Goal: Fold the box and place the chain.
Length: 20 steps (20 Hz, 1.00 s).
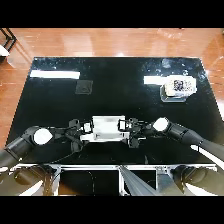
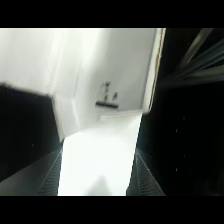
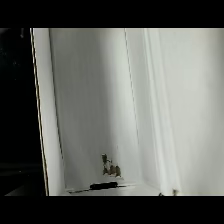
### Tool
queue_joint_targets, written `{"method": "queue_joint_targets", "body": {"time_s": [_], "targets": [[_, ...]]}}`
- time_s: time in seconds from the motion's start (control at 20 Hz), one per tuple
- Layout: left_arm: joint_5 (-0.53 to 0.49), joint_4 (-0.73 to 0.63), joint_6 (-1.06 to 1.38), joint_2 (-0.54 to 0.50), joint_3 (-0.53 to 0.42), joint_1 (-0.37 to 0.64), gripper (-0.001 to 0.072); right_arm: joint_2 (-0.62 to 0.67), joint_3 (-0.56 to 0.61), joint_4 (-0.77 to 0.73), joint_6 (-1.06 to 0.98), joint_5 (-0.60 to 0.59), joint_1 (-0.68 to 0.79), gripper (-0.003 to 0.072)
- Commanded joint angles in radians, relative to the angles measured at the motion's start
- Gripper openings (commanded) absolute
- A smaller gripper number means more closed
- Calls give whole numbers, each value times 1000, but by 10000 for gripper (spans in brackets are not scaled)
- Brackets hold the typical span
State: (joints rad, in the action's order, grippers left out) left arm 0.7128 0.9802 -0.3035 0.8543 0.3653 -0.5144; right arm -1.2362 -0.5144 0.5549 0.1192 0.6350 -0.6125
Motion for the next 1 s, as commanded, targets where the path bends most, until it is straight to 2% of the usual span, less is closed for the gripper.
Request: {"method": "queue_joint_targets", "body": {"time_s": [0.0,0.3,0.35,0.4,0.45,0.7,0.75,0.8,0.95], "targets": [[-28,-103,74,37,-1,-11,546,-1,0,0,0,0,0,306],[-20,-103,74,37,-2,-15,545,-1,-1,0,0,0,0,307],[-16,-103,74,37,-2,-15,511,-1,0,0,0,0,0,306],[-14,-104,74,37,-2,-15,433,-1,0,0,0,0,0,306],[-14,-109,74,37,-2,-15,411,-1,0,0,0,0,0,307],[-44,-112,85,38,-2,-15,410,-1,0,0,0,0,0,307],[-61,-132,109,38,-2,-15,394,-1,0,0,0,0,0,307],[-74,-156,132,38,-2,-15,330,-1,0,0,0,0,0,307],[-74,-171,144,38,-2,-15,309,-1,0,0,0,0,0,307]]}}
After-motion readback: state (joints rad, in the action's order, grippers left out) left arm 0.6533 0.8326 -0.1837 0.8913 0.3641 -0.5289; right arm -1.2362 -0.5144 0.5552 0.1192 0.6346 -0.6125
